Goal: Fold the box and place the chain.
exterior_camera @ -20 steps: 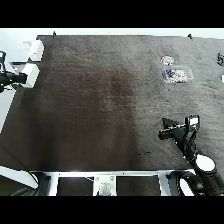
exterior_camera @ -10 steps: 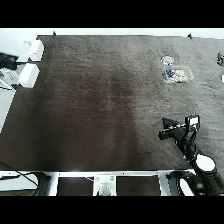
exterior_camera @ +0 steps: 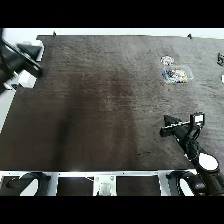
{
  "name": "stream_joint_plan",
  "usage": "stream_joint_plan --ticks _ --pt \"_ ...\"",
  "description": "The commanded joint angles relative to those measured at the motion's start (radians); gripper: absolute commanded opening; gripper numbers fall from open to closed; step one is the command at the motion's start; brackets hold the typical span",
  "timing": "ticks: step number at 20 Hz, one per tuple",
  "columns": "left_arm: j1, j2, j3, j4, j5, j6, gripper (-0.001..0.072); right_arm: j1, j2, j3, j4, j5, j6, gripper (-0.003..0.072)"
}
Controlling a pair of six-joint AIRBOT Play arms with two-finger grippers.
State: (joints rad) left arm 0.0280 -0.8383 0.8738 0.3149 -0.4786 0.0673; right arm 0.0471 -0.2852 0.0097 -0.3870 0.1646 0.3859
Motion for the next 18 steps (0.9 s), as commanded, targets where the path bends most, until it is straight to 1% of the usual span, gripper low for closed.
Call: stream_joint_plan --ticks 1,3,5,8,10,11,18 --pt "-0.195 0.164 -0.257 -0.056 0.253 0.072 0.0012 0.0 0.002 0.047 0.013 0.0 0.007 0.0011" --pt "-0.269 0.198 -0.36 -0.085 0.291 0.065 0.0012 0.001 0.002 0.087 0.013 0.016 0.007 0.0011" --pt "-0.326 0.198 -0.431 -0.106 0.309 0.064 0.0012 0.001 0.009 0.104 0.013 0.052 0.006 0.0011" --pt "-0.385 0.198 -0.502 -0.144 0.38 0.064 0.0012 0.001 0.045 0.081 0.01 0.064 0.006 0.0011" --pt "-0.397 0.198 -0.527 -0.144 0.42 0.064 0.0013 0.001 0.049 0.061 0.01 0.065 0.006 0.0011" --pt "-0.397 0.198 -0.533 -0.144 0.425 0.064 0.0015 0.001 0.049 0.053 0.01 0.064 0.006 0.0011" --pt "-0.397 0.198 -0.536 -0.143 0.425 0.062 0.0018 0.001 0.049 0.043 0.01 0.064 0.006 0.0012"
